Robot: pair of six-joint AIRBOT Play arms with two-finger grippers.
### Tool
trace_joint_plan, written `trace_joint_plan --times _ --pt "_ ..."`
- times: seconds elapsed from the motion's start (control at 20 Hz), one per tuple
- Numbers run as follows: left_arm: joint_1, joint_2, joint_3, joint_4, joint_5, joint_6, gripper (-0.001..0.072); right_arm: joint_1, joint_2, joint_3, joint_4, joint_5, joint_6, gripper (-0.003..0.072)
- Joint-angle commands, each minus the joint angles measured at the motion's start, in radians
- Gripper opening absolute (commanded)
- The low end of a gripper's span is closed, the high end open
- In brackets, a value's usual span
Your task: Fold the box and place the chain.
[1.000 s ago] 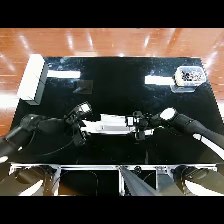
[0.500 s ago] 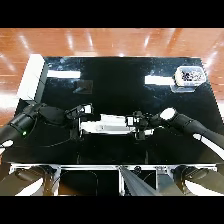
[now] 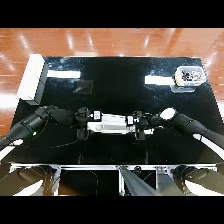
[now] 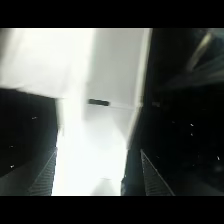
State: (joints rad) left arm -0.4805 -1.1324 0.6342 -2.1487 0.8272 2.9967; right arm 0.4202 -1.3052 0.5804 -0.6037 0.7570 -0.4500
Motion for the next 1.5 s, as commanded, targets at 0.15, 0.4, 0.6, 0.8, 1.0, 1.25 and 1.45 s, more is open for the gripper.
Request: trace_joint_plan --times 0.15,0.4,0.6,0.8,1.0,1.25,1.45 --pt "-0.015 -0.032 0.001 0.008 -0.055 0.006 0.0633 0.0 0.0 0.001 0.001 0.0 0.0 0.0537" --pt "-0.039 -0.087 0.001 0.012 -0.085 0.006 0.0633 0.0 0.0 0.001 0.001 0.0 0.0 0.0537" --pt "-0.079 -0.092 0.001 0.009 -0.144 0.007 0.0622 0.0 0.0 0.001 0.001 0.0 0.0 0.0537" --pt "-0.082 -0.092 0.001 -0.011 -0.143 0.006 0.0456 0.0 0.0 0.001 0.001 0.0 0.0 0.0536" --pt "-0.082 -0.092 0.001 -0.012 -0.128 0.006 0.0354 0.0 0.0 0.001 0.001 0.0 0.0 0.0537" --pt "-0.09 -0.092 0.001 -0.071 -0.141 0.006 0.0354 0.0 0.0 0.001 0.001 0.0 0.0 0.0536" --pt "-0.128 -0.092 0.001 -0.076 -0.172 0.006 0.0353 0.0 0.0 0.001 0.001 0.0 0.0 0.0536"
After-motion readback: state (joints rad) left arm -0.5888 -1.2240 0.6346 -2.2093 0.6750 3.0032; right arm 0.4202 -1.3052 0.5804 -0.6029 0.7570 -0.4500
